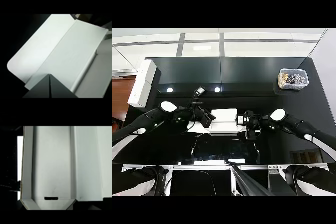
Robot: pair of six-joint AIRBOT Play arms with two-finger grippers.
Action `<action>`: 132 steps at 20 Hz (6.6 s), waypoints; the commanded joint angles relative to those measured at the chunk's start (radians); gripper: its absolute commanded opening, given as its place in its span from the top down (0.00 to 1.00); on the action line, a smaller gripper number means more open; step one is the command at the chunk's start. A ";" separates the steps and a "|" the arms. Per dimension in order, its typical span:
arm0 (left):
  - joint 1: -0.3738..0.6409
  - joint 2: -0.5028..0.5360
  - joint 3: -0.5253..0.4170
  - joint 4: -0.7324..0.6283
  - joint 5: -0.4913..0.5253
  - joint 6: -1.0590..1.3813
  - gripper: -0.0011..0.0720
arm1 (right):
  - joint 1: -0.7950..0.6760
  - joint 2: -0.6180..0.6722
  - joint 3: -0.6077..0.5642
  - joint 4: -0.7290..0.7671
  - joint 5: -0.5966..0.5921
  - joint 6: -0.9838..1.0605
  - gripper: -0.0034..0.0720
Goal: Fold the box and place the chain.
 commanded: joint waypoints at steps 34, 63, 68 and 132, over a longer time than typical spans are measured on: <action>0.246 0.374 -0.042 0.331 -0.367 0.016 0.96 | 0.000 0.000 0.000 0.001 -0.003 0.002 0.29; 0.024 0.127 -0.029 0.291 -0.142 0.518 0.65 | 0.000 0.000 0.000 0.001 -0.003 0.001 0.29; 0.010 0.105 -0.029 0.274 -0.141 0.519 0.70 | 0.000 0.000 0.000 0.001 -0.003 0.001 0.29; 0.468 -0.007 -0.050 0.076 -0.565 -0.470 0.96 | 0.000 0.000 0.000 0.001 -0.003 0.001 0.66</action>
